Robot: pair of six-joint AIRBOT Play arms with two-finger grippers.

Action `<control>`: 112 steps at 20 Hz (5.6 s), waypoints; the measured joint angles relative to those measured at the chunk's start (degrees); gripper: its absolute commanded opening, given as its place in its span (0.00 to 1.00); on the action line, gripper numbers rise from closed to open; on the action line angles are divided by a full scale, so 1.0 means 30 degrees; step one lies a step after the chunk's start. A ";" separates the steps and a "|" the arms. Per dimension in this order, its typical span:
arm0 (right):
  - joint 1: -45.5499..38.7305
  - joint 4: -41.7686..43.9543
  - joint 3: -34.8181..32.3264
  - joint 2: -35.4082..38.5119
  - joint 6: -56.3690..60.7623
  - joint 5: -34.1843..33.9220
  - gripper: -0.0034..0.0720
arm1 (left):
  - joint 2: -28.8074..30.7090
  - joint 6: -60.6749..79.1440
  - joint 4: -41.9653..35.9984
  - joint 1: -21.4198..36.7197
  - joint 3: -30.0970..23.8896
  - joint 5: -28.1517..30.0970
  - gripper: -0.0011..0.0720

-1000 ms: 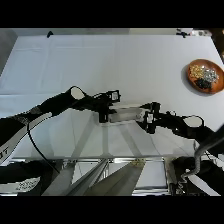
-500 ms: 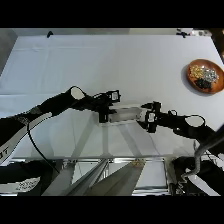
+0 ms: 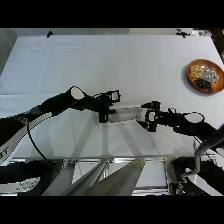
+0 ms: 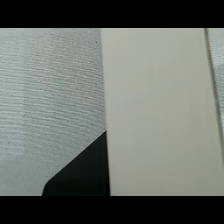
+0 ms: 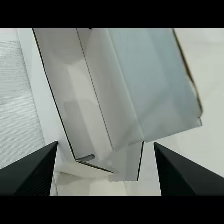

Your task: Fold the box and place the chain.

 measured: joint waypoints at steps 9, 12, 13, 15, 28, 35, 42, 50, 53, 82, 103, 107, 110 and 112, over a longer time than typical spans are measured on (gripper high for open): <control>-0.0015 -0.0080 0.1217 -0.2339 -0.0605 0.1144 0.91 | 0.0007 0.0000 0.0007 0.0000 0.0000 -0.0007 0.03; -0.0015 -0.0423 0.1268 -0.2637 -0.0641 0.1435 0.91 | 0.0007 0.0007 0.0015 0.0000 0.0000 -0.0015 0.03; -0.0015 -0.0597 0.1268 -0.2710 -0.0627 0.1545 0.91 | 0.0007 0.0015 0.0015 0.0000 0.0000 -0.0015 0.03; -0.0015 -0.1013 0.1268 -0.2849 -0.0568 0.1756 0.91 | 0.0007 0.0029 0.0015 0.0000 0.0000 -0.0015 0.03; -0.0015 -0.0940 0.1253 -0.3810 0.0204 0.1989 0.91 | 0.0007 0.0007 0.0000 0.0000 -0.0007 0.0000 0.03; -0.0015 0.0233 0.1246 -0.4415 -0.0466 0.2069 0.84 | 0.0000 -0.0007 0.0000 0.0000 -0.0007 0.0007 0.03; -0.0015 0.1064 0.1253 -0.5078 -0.1188 0.2149 0.82 | 0.0007 0.0000 0.0000 -0.0007 -0.0007 0.0007 0.03; -0.0124 0.2098 0.1253 -0.5523 -0.1304 0.2390 0.63 | 0.0007 0.0007 0.0029 0.0000 -0.0007 0.0007 0.03; -0.0488 0.2157 0.1246 -0.5574 -0.1275 0.2798 0.63 | 0.0007 0.0007 0.0007 0.0000 -0.0007 0.0051 0.03; -0.0707 0.2783 0.1399 -0.5639 -0.1647 0.3716 0.57 | 0.0000 0.0022 0.0022 0.0007 0.0000 -0.0007 0.03; -0.0051 0.0954 0.1413 -0.5690 -0.1392 0.2594 0.47 | 0.0000 0.0000 0.0007 0.0000 0.0000 -0.0007 0.03; -0.0051 0.0605 0.1421 -0.5690 -0.1370 0.2412 0.47 | 0.0000 0.0000 0.0000 0.0000 -0.0007 -0.0007 0.03; -0.0051 0.0350 0.1413 -0.5690 -0.1239 0.2310 0.47 | 0.0000 0.0000 0.0000 0.0000 -0.0007 0.0000 0.03; -0.0044 0.0095 0.1413 -0.5690 -0.1180 0.2259 0.47 | 0.0000 0.0000 0.0000 0.0000 0.0000 0.0000 0.03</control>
